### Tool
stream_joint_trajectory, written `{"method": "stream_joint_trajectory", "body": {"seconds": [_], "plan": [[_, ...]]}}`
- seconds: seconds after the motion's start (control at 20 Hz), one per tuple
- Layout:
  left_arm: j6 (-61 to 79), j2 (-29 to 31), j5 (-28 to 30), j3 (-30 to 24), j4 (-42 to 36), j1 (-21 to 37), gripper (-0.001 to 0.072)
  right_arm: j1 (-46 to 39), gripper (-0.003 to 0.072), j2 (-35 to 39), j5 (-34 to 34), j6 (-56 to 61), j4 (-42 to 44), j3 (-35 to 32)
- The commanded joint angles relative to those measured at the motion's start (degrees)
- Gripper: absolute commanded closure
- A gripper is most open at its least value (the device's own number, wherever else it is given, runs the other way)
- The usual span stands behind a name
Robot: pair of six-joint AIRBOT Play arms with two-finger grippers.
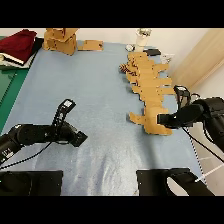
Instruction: Fold the box.
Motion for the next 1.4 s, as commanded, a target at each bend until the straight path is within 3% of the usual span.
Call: {"method": "stream_joint_trajectory", "body": {"seconds": [0.0, 0.1, 0.15, 0.2, 0.25, 0.4, 0.55, 0.7, 0.75, 1.05, 1.35], "plan": [[0.0, 0.0, 0.0, 0.0, 0.0, 0.0, 0.0020, 0.0, 0.0683, 0.1, 0.0, 0.1, 0.9, 0.0], [0.0, 0.0, 0.0, 0.0, 0.0, 0.0, 0.0020, 0.0, 0.0682, 0.1, 0.0, 0.1, 0.8, 0.0], [0.0, 0.0, 0.0, 0.0, 0.0, 0.0, 0.0020, 0.0, 0.0596, -0.1, 0.0, 0.1, 0.3, 0.0], [0.0, 0.0, 0.0, 0.0, 0.0, 0.0, 0.0020, -0.1, 0.0365, -0.3, 0.0, 0.1, -0.8, 0.0], [0.0, 0.0, 0.0, 0.0, 0.0, 0.0, 0.0020, -0.7, 0.0281, -0.7, -0.1, 0.1, -2.6, 0.1], [0.0, 0.0, 0.1, 0.0, 0.0, 0.0, 0.0020, -7.3, 0.0280, -4.9, 0.1, -0.1, -11.1, 1.2], [0.0, 0.0, 0.6, 0.0, 0.0, 0.0, 0.0020, -20.7, 0.0281, -12.8, 3.0, -4.4, -12.1, 4.0], [0.0, 0.0, 3.6, 0.0, -0.2, 0.0, 0.0020, -32.2, 0.0274, -20.4, 9.1, -9.5, -5.9, 8.7], [0.0, 0.0, 4.1, 0.0, -0.2, 0.0, 0.0020, -35.1, 0.0231, -22.8, 9.5, -11.9, -2.7, 10.5], [0.0, 0.0, 4.0, 0.0, -0.3, 0.0, 0.0020, -45.4, 0.0231, -36.2, 10.2, -35.5, 21.4, 18.6], [0.0, 0.0, 4.0, 0.0, -0.3, 0.0, 0.0021, -45.7, 0.0232, -43.7, 8.4, -41.5, 22.9, 21.6]]}}
